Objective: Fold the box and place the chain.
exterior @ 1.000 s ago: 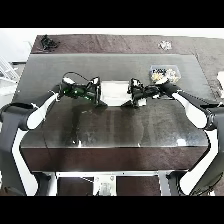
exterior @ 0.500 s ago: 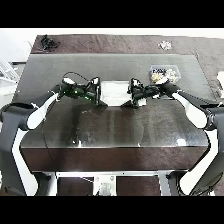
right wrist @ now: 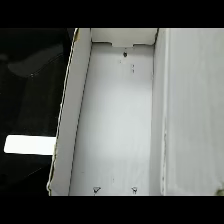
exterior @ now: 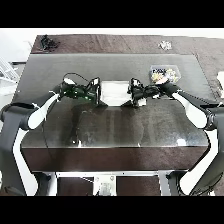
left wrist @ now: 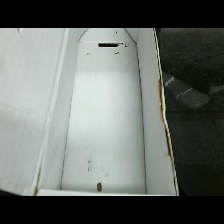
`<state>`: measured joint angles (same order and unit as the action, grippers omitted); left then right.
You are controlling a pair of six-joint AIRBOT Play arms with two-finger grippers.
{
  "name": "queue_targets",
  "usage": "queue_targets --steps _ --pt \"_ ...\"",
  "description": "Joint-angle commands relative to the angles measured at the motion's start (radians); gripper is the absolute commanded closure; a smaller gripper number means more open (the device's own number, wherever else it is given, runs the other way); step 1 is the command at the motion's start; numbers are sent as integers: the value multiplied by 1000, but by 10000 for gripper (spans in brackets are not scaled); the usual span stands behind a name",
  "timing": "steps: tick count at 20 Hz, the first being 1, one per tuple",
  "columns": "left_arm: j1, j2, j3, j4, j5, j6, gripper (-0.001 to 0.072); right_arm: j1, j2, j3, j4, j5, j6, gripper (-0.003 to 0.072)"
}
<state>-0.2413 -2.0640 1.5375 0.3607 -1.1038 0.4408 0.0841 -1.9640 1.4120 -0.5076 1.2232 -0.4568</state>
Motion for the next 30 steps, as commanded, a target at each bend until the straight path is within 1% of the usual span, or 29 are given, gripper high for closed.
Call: queue_targets --steps 1,2,3,4,5,10,30 --pt "0 -1 0 -5 0 4 52 0 0 -1 0 1 0 108" --pt "0 -1 0 -5 -1 5 53 0 0 -1 0 1 0 107" --pt "0 -1 0 -5 -2 5 100 0 0 -1 0 1 0 108" --pt "0 -1 0 -5 -4 5 294 0 0 -1 0 1 0 108" --pt "0 -1 0 -5 -5 5 356 0 0 -1 0 1 0 108" --pt "0 -1 0 -5 -16 5 357 0 0 -1 0 1 0 108" --pt "0 -1 0 -5 -6 5 357 0 0 -1 2 1 0 108"
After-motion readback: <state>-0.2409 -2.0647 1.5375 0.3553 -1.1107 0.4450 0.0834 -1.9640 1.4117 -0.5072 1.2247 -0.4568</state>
